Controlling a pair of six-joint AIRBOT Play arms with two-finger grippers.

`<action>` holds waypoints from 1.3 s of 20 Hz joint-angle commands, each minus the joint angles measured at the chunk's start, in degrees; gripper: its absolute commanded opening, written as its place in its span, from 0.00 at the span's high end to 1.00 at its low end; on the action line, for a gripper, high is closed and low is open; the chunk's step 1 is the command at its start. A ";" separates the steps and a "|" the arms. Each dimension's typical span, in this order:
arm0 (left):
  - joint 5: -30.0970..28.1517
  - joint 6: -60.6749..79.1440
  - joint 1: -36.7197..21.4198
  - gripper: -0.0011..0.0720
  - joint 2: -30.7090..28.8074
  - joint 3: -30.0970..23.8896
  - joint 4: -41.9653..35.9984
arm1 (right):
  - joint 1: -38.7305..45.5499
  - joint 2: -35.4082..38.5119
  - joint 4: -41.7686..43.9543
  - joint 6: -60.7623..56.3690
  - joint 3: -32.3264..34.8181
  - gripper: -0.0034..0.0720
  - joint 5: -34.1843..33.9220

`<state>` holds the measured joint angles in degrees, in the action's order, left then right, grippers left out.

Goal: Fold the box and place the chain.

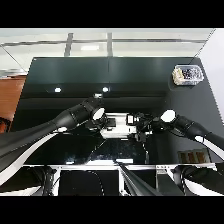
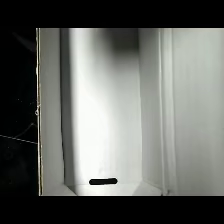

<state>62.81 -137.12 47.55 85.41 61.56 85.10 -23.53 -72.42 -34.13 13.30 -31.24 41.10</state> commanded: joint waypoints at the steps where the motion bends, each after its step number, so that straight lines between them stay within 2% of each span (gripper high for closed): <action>1: 0.04 0.17 -0.04 0.26 0.04 0.07 -0.02 | -0.07 0.00 0.02 0.00 0.00 0.73 0.11; 2: 0.04 0.20 -0.04 0.27 0.07 0.07 0.02 | -0.07 0.00 0.02 0.00 0.00 0.73 0.13; 4: 0.04 0.17 -0.04 0.36 0.09 0.07 0.37 | -0.07 0.00 0.02 0.00 0.00 0.73 0.28; 10: 0.24 0.20 -0.02 0.37 0.87 0.02 0.07 | -0.07 0.00 0.02 0.00 0.00 0.73 0.28; 13: 0.04 0.39 -0.02 0.74 0.85 0.02 -0.13 | -0.07 0.00 0.02 0.00 0.00 0.73 0.26; 14: 0.02 0.63 -0.02 0.95 0.85 0.02 -0.20 | -0.07 0.00 0.02 0.00 0.00 0.73 0.26; 19: 0.37 1.68 -0.04 0.95 0.83 0.04 -0.15 | -0.04 0.02 -0.42 -0.37 0.00 0.72 -1.55; 20: 0.50 1.68 -0.04 0.95 0.83 0.04 -0.11 | -0.04 0.04 -0.37 -1.25 -0.04 0.53 -1.62; 21: 0.48 1.68 -0.04 0.95 0.76 0.04 -0.11 | -0.07 0.15 -0.37 -2.08 -0.04 0.13 -1.53; 22: 0.28 1.70 -0.04 0.95 0.66 0.04 -0.07 | -0.04 0.55 -0.44 -2.51 -0.04 0.08 -1.33; 26: 0.83 2.14 -0.04 0.95 0.52 0.02 0.68 | -0.04 5.75 -0.96 -3.04 -0.04 0.08 0.22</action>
